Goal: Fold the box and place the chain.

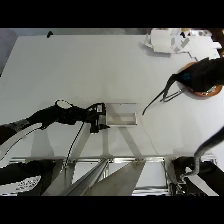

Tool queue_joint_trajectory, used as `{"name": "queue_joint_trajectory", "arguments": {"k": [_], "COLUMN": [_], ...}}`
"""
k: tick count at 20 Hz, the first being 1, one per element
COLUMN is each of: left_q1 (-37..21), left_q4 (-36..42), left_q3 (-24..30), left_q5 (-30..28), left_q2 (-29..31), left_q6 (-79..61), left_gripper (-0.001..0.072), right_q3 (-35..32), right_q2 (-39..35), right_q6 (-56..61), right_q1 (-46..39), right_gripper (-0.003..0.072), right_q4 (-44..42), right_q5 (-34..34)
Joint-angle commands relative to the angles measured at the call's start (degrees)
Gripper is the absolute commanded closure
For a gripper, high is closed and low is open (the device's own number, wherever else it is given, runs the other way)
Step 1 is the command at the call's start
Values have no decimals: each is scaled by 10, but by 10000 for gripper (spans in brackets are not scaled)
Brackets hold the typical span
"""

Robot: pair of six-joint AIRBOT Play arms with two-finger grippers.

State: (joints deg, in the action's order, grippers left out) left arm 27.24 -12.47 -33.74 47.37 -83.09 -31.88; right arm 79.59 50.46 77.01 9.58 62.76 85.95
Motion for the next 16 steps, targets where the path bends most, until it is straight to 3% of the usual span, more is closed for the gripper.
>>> {"name": "queue_joint_trajectory", "arguments": {"k": [1, 6, 16], "left_q1": [0, 0, 0], "left_q4": [0, 0, 0], "left_q3": [0, 0, 0], "left_q5": [0, 0, 0], "left_q2": [0, 0, 0], "left_q6": [0, 0, 0], "left_gripper": [501, 501, 501], "right_q3": [-47, -120, -186], "right_q2": [-7, -7, -3], "right_q6": [12, 17, 26], "right_q1": [64, 157, 213], "right_gripper": [674, 673, 673], "right_q4": [-14, -15, -43], "right_q5": [-32, -122, -282]}}
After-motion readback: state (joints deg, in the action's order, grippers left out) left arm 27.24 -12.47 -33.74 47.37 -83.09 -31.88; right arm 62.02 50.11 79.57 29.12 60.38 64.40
